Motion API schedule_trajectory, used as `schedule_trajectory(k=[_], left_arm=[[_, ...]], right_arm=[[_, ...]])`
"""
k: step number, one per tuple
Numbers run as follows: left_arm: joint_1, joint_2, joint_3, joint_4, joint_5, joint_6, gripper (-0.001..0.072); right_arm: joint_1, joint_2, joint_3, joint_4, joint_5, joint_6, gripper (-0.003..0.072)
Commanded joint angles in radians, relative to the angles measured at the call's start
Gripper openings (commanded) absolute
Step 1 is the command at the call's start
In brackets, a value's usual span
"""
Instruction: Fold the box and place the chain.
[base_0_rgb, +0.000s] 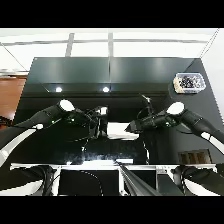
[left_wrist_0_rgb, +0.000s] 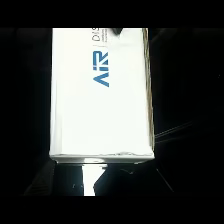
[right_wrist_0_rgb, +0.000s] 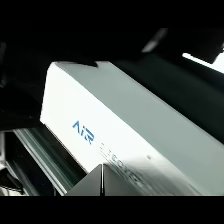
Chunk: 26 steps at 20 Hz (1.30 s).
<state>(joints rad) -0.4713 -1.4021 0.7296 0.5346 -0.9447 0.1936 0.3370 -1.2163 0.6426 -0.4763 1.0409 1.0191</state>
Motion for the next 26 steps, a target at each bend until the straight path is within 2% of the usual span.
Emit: schedule_trajectory(k=[1, 4, 6, 8, 10, 12, 14, 18, 21, 26], left_arm=[[0.033, 0.027, 0.002, 0.010, -0.011, -0.042, 0.0700], [0.099, 0.085, 0.008, 0.095, -0.061, -0.200, 0.0717], [0.134, 0.134, 0.009, 0.155, -0.134, -0.246, 0.0717], [0.110, 0.170, 0.011, 0.155, -0.146, -0.254, 0.0716], [0.028, 0.168, 0.042, 0.158, -0.091, -0.308, 0.0709], [-0.069, 0.132, 0.107, 0.158, -0.035, -0.346, 0.0708], [-0.141, 0.066, 0.194, 0.164, -0.026, -0.377, 0.0707], [-0.214, -0.059, 0.323, 0.165, -0.024, -0.386, 0.0707], [-0.226, -0.113, 0.351, 0.165, -0.028, -0.430, 0.0707], [-0.225, -0.125, 0.351, 0.173, -0.032, -0.430, 0.0707]], right_arm=[[-0.089, 0.076, 0.093, -0.002, 0.245, -0.004, 0.0011], [-0.278, 0.249, 0.157, -0.137, 0.327, 0.047, 0.0011], [-0.429, 0.361, 0.161, -0.221, 0.354, 0.055, 0.0011], [-0.555, 0.433, 0.161, -0.327, 0.354, 0.078, 0.0011], [-0.622, 0.446, 0.160, -0.353, 0.343, 0.086, 0.0011], [-0.619, 0.446, 0.147, -0.342, 0.299, 0.087, 0.0011], [-0.613, 0.446, 0.135, -0.343, 0.283, 0.087, 0.0011], [-0.613, 0.446, 0.105, -0.347, 0.280, 0.083, 0.0011], [-0.613, 0.446, 0.072, -0.345, 0.279, 0.072, 0.0011], [-0.613, 0.446, 0.053, -0.343, 0.263, 0.053, 0.0011]])
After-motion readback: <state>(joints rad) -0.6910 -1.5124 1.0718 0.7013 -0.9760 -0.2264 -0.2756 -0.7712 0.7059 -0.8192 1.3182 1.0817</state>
